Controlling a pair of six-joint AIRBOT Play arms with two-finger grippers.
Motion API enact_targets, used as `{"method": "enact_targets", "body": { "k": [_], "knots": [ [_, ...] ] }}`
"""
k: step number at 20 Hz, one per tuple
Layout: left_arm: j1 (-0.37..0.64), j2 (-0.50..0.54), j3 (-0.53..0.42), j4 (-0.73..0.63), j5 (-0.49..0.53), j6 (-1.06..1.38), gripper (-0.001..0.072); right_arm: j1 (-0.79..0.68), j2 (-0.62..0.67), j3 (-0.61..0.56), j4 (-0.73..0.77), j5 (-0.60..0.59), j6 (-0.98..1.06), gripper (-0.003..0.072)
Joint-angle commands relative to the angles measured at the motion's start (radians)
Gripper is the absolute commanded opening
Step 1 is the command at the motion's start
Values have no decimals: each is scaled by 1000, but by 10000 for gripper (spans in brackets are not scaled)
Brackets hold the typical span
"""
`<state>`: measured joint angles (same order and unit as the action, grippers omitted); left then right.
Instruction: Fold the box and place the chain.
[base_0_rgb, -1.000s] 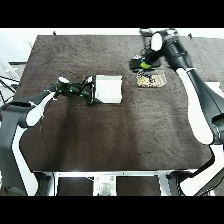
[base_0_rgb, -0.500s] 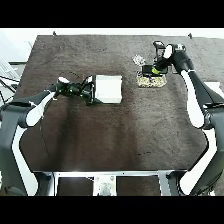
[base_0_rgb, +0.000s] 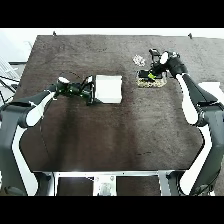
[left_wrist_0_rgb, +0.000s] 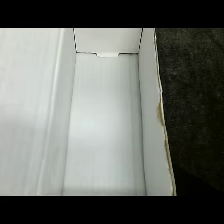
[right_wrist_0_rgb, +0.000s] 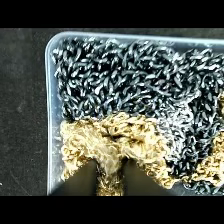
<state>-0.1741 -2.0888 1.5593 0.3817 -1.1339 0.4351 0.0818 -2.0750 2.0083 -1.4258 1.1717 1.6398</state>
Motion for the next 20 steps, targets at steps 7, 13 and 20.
{"method": "enact_targets", "body": {
  "k": [7,13,20],
  "knots": [
    [-1,0,0,0,0,0,357,2,108,2,-7,6,-2,9],
    [-1,0,0,0,0,0,357,13,283,2,-10,41,-29,9],
    [-1,0,0,0,0,0,357,92,714,3,-53,-22,-29,8]
  ]
}}
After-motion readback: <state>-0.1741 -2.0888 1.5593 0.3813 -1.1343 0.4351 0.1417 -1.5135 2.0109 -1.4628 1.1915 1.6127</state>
